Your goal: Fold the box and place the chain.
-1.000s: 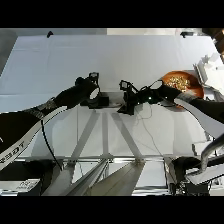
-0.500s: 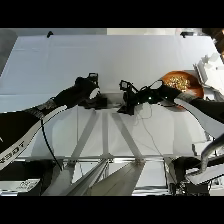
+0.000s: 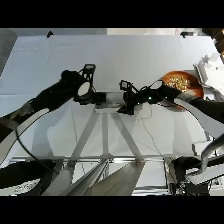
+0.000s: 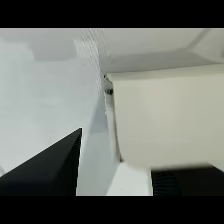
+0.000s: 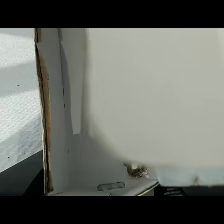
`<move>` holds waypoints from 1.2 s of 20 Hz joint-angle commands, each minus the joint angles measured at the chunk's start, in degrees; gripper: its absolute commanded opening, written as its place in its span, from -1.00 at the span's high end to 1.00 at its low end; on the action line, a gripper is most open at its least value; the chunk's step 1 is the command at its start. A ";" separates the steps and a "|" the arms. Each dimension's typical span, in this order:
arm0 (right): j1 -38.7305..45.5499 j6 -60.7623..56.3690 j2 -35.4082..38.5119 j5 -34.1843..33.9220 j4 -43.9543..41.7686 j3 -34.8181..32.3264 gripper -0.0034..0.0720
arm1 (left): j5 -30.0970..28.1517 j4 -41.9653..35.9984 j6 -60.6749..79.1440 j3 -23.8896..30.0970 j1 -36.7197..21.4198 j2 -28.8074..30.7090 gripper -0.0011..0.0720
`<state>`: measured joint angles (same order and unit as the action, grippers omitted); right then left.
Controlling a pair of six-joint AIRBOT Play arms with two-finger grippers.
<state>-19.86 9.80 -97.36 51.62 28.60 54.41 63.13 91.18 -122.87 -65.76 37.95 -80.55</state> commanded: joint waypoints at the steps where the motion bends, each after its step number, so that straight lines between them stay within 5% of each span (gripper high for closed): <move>1: -0.02 0.04 -0.02 0.02 0.04 -0.02 -0.46 | 0.20 -4.33 11.47 -0.07 -2.19 4.55 -0.29; 7: -0.02 0.04 -0.02 0.02 0.04 -0.02 -0.46 | 0.57 -17.25 45.11 1.55 -11.15 10.45 -0.28; 12: -0.02 0.04 -0.02 0.02 0.04 -0.02 -0.46 | -2.58 -26.45 77.88 11.34 -20.17 10.67 -0.33; 14: -0.02 0.04 -0.02 0.02 0.04 -0.02 -0.46 | -7.45 -32.48 95.19 16.61 -22.86 10.67 -0.75; 16: -0.02 0.04 -0.02 0.02 0.04 -0.02 -0.46 | -12.26 -37.29 110.97 21.18 -24.09 10.49 -0.93; 19: -0.02 0.04 -0.02 0.02 0.04 -0.02 -0.46 | -13.11 -41.09 124.41 23.30 -24.48 7.74 -0.93; 24: -0.02 0.04 -0.02 0.02 0.07 -0.02 -0.46 | -12.00 -59.74 139.34 23.30 -27.08 -0.74 -0.93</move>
<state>-19.86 9.87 -97.38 51.62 28.67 54.41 50.72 42.41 3.18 -43.07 12.49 -77.21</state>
